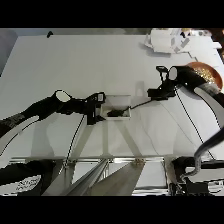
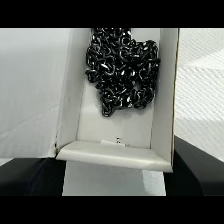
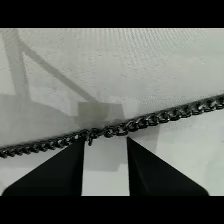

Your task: Fold the box and place the chain.

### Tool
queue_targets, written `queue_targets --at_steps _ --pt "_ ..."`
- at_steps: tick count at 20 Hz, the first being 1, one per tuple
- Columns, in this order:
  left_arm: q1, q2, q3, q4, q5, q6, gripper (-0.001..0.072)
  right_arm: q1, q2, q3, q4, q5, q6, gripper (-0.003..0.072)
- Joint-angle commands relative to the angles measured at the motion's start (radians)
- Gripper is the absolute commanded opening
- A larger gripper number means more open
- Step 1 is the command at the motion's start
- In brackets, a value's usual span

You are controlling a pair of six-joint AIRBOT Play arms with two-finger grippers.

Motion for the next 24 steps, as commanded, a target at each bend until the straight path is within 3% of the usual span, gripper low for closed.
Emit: queue_targets --at_steps 1,2,3,4,11,16,18,21,24 --pt "0.000 0.000 0.000 0.000 0.000 0.000 0.0451 0.000 -0.012 -0.002 -0.005 0.010 0.002 0.0169" --pt "0.000 0.000 0.000 0.000 0.000 0.000 0.0451 0.000 -0.011 -0.002 -0.005 0.013 -0.001 0.0145" --pt "0.000 0.000 0.000 0.000 0.000 0.000 0.0451 0.001 -0.009 -0.002 -0.003 0.031 -0.024 0.0029" --pt "0.000 0.000 0.000 0.000 0.000 0.000 0.0451 0.001 -0.003 -0.002 -0.001 0.048 -0.045 0.0016" --pt "0.000 0.000 0.000 0.000 0.000 0.000 0.0451 0.001 0.165 -0.002 -0.003 0.068 -0.075 0.0015" --pt "0.000 0.000 0.000 0.000 0.000 0.000 0.0451 0.063 0.343 -0.002 0.013 0.218 -0.110 0.0016" --pt "0.000 0.000 0.000 0.000 0.000 0.000 0.0451 0.122 0.418 -0.002 0.089 0.251 -0.146 0.0016" --pt "0.000 0.000 0.000 0.000 0.000 0.000 0.0451 0.229 0.509 -0.002 0.227 0.213 -0.158 0.0016" --pt "0.000 0.000 0.000 0.000 0.000 0.000 0.0451 0.348 0.556 -0.002 0.289 0.097 -0.158 0.0016"
